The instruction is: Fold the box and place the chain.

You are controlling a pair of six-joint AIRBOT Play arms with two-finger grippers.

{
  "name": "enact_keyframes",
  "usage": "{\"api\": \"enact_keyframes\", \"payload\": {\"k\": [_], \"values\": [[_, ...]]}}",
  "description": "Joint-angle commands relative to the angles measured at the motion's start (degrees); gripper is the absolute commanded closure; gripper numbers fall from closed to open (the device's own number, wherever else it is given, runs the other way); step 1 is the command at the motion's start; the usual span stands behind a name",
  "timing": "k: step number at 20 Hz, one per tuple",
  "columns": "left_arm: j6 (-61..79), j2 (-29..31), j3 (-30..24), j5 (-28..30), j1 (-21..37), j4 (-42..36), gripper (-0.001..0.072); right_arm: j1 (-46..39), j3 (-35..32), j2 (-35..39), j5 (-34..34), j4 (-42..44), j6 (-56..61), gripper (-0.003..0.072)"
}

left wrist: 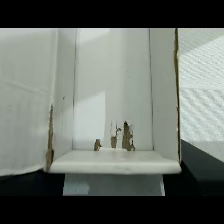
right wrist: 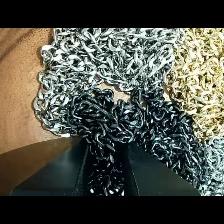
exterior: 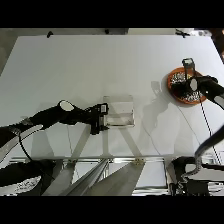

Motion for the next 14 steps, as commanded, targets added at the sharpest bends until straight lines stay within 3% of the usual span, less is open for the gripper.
{"api": "enact_keyframes", "payload": {"k": [1, 8, 14], "values": [[0.00, 0.04, -0.02, 0.02, 0.02, 0.00, 0.0501, 0.02, 0.09, 3.74, 9.57, 0.09, 0.17, 0.0671], [0.00, 0.04, -0.02, 0.04, 0.02, 0.00, 0.0501, 0.07, 0.07, 22.08, 14.86, 2.47, -1.46, 0.0671], [0.00, 0.04, -0.02, 0.00, 0.02, 0.00, 0.0501, 0.07, 0.07, 37.20, 20.06, 15.63, -6.99, 0.0671]]}}
